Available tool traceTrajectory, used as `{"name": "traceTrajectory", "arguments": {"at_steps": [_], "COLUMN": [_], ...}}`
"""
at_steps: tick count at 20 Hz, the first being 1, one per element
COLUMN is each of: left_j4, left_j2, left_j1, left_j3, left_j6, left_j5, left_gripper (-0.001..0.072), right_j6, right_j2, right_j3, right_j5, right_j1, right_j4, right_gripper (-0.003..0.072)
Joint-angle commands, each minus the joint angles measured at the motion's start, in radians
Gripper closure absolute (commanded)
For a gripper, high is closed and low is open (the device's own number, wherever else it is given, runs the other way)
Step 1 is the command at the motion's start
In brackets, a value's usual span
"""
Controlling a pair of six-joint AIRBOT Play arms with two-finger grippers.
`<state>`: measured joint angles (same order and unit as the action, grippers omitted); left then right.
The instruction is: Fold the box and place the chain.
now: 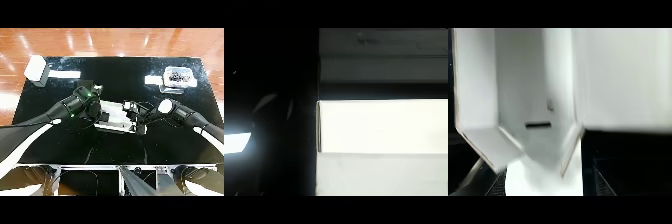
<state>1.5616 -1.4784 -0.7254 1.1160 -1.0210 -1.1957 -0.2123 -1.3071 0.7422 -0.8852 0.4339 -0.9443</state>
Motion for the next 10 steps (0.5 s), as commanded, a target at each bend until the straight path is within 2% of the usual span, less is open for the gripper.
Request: {"name": "traceTrajectory", "arguments": {"at_steps": [1, 4, 7, 10], "left_j4": [-0.017, -0.016, -0.011, 0.068], "left_j2": [0.019, 0.056, 0.092, 0.119], "left_j1": [0.028, 0.052, 0.057, 0.056], "left_j3": [-0.002, -0.015, -0.100, -0.176], "left_j6": [0.001, 0.010, 0.063, 0.094], "left_j5": [-0.024, -0.024, -0.022, 0.079], "left_gripper": [0.0686, 0.0686, 0.0686, 0.0687], "right_j6": [-0.027, -0.027, -0.027, -0.026], "right_j2": [0.003, 0.021, 0.028, 0.028], "right_j3": [0.000, 0.000, 0.000, 0.000], "right_j5": [-0.034, -0.032, -0.029, -0.019], "right_j1": [-0.015, -0.040, -0.067, -0.068], "right_j4": [-0.023, -0.034, -0.040, -0.034], "right_gripper": [0.0056, 0.0055, 0.0055, 0.0056]}}
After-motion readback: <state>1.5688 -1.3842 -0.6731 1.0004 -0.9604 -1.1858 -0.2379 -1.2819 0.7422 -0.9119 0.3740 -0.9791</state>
